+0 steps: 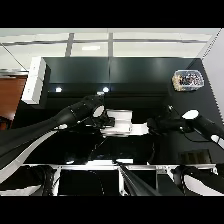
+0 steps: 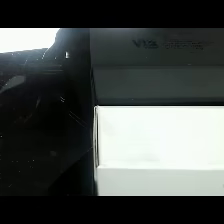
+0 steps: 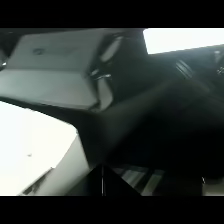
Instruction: Fold the box and place the chain.
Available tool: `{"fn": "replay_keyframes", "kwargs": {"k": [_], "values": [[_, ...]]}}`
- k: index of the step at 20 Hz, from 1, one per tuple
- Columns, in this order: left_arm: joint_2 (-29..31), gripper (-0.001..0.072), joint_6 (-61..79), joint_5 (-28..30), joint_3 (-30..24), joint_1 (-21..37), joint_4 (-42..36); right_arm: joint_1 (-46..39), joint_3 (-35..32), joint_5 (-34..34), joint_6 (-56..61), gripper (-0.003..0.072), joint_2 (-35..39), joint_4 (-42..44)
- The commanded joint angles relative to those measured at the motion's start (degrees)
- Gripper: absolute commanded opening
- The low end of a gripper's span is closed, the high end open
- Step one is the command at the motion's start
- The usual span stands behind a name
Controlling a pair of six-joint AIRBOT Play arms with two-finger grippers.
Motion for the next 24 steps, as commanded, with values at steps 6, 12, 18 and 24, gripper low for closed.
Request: {"fn": "replay_keyframes", "kwargs": {"k": [6, 12, 18, 24], "values": [[0.02, 0.0029, 0.00, 0.04, 0.04, 0.02, 0.02, 1.73, 10.01, 18.18, -8.35, 0.0617, -2.38, 4.85], [0.02, 0.0029, 0.00, 0.04, 0.04, 0.02, 0.02, 9.07, 10.27, 9.92, -5.27, 0.0571, -2.38, 4.59], [0.02, 0.0029, 0.00, 0.09, 0.04, 0.02, 0.02, 18.23, 16.94, 2.91, 13.27, 0.0539, -2.38, -9.20], [0.02, 0.0029, 0.00, 0.09, 0.04, 0.02, 0.02, 27.50, 22.99, 0.39, 37.81, 0.0473, -2.43, -29.99]]}}
